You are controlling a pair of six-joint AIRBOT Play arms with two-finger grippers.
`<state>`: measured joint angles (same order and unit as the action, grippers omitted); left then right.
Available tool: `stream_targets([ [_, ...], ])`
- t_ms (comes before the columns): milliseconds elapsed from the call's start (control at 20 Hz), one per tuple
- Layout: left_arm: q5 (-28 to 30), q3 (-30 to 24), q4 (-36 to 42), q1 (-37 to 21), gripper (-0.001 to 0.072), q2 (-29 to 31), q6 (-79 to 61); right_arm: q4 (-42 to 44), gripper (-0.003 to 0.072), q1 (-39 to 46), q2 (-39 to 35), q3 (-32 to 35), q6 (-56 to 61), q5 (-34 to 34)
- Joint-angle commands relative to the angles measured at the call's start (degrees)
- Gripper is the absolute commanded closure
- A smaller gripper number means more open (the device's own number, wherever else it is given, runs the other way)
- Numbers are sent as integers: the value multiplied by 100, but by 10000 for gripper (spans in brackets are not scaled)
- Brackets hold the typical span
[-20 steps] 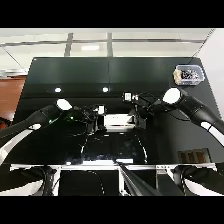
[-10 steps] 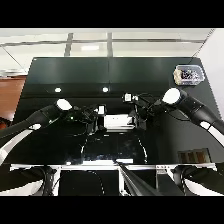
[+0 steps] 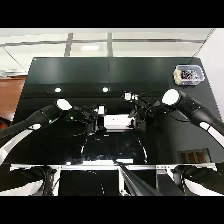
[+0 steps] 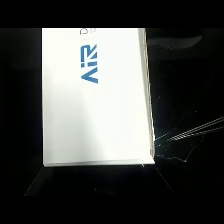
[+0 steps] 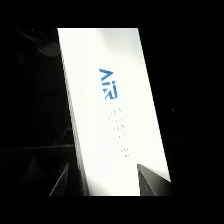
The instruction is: Fold the box and place the chain.
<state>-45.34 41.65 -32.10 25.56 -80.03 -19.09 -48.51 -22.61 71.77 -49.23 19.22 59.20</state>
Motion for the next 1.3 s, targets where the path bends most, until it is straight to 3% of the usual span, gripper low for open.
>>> stream_targets([
  [0, 9, 2, -2, 4, 375, -2, 2, 42, 162, 28, -286, -103, 396, 11],
  [100, 9, 2, 0, 4, 376, -2, 2, 44, 172, 170, -608, -162, 1115, 66],
  [200, 9, 2, 0, 4, 375, -2, 2, 44, 334, 481, -837, -160, 2291, 422],
  [250, 9, 2, 0, 4, 376, -2, 2, 46, 598, 649, -841, -142, 2761, 815],
  [300, 11, 2, 0, 4, 375, -2, 2, 57, 664, 772, -835, -37, 3095, 1113],
  [400, 11, 2, 0, 4, 375, -2, 2, 656, 666, 859, -826, 503, 3442, 1027],
  [500, 11, 2, 0, 4, 375, -2, 2, 2011, 666, 855, -695, 1058, 3427, 498],
  [600, 13, 2, 0, 4, 375, -2, 2, 3062, 666, 844, -413, 1272, 3346, 35],
  [700, 11, 2, 0, 4, 376, -2, 2, 3440, 666, 780, -107, 1270, 3342, -293],
  [950, 11, 2, 0, 4, 376, -2, 2, 3401, 666, 614, 367, 1270, 3348, -396],
  [1250, 11, 2, 0, 4, 375, -2, 2, 2791, 666, 595, 393, 1270, 3523, -682],
])
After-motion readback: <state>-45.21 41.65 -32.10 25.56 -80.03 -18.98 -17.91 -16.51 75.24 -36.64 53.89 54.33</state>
